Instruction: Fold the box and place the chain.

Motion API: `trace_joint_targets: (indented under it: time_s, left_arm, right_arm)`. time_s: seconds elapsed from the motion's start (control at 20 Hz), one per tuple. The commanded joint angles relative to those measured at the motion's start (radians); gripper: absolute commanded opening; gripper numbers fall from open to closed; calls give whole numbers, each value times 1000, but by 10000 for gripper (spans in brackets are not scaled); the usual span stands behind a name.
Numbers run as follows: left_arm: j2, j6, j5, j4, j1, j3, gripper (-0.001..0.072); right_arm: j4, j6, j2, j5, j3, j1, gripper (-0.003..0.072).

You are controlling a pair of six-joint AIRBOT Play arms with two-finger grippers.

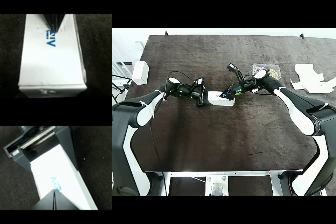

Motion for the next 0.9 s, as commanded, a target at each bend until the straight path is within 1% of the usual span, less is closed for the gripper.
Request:
trace_joint_targets:
  time_s: [0.0,0.05,0.25,0.4,0.5,0.65,0.75,0.85]
  left_arm:
    - [0,0,0,0,1,0,408]
    - [0,0,0,0,1,0,408]
    - [0,0,-1,0,1,0,408]
    - [0,0,0,0,1,0,408]
    - [-1,0,0,0,1,0,408]
    - [0,0,1,0,1,0,408]
    - [0,0,0,0,1,0,408]
    - [0,0,0,0,1,0,408]
  right_arm:
    - [110,-43,51,-17,16,-6,7]
    - [146,-51,91,-17,18,-8,7]
    - [155,-46,279,-19,12,-21,5]
    - [154,-31,457,-62,-64,-45,5]
    - [153,-31,579,-86,-161,-73,5]
    - [153,-49,762,-154,-365,-132,5]
    - [153,-77,861,-204,-505,-172,6]
    - [153,-77,923,-226,-618,-218,6]
